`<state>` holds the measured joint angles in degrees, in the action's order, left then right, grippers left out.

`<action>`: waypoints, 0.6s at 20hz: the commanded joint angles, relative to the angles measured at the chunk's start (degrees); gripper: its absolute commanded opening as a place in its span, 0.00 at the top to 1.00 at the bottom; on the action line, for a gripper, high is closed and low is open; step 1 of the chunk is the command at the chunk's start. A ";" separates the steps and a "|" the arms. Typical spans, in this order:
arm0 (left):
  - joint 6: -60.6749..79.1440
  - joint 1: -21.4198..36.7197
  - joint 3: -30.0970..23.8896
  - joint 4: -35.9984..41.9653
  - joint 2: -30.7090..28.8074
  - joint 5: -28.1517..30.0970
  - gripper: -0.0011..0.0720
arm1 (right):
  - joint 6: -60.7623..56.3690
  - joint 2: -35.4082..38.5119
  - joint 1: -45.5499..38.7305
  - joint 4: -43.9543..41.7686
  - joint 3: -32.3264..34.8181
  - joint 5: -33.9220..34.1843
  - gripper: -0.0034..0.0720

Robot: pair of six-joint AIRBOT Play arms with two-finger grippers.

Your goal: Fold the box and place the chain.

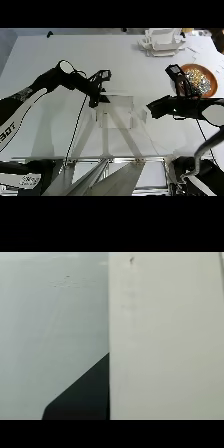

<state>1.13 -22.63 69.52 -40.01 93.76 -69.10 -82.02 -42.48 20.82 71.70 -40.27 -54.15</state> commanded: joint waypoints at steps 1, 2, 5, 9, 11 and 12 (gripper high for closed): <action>0.35 -2.16 0.04 -1.62 -0.17 5.97 0.98 | -0.02 1.16 0.04 3.13 -0.55 -1.88 0.55; 0.35 -2.47 0.04 -1.42 -0.11 6.99 0.98 | -0.02 1.16 0.07 3.10 -0.55 -2.08 0.55; 0.35 -2.47 0.04 -0.55 0.11 7.76 0.98 | -0.02 1.16 0.07 3.10 -0.55 -2.12 0.55; 0.35 -2.51 0.02 -0.76 0.37 9.09 0.98 | 0.00 1.16 0.07 3.10 -0.52 -1.99 0.55; 0.35 -2.54 0.02 -0.79 1.44 9.33 0.98 | 0.00 1.16 0.07 3.10 -0.52 -1.81 0.55; 0.35 -2.54 0.02 -0.79 2.10 9.33 0.98 | 0.00 1.16 0.07 3.10 -0.50 -1.75 0.55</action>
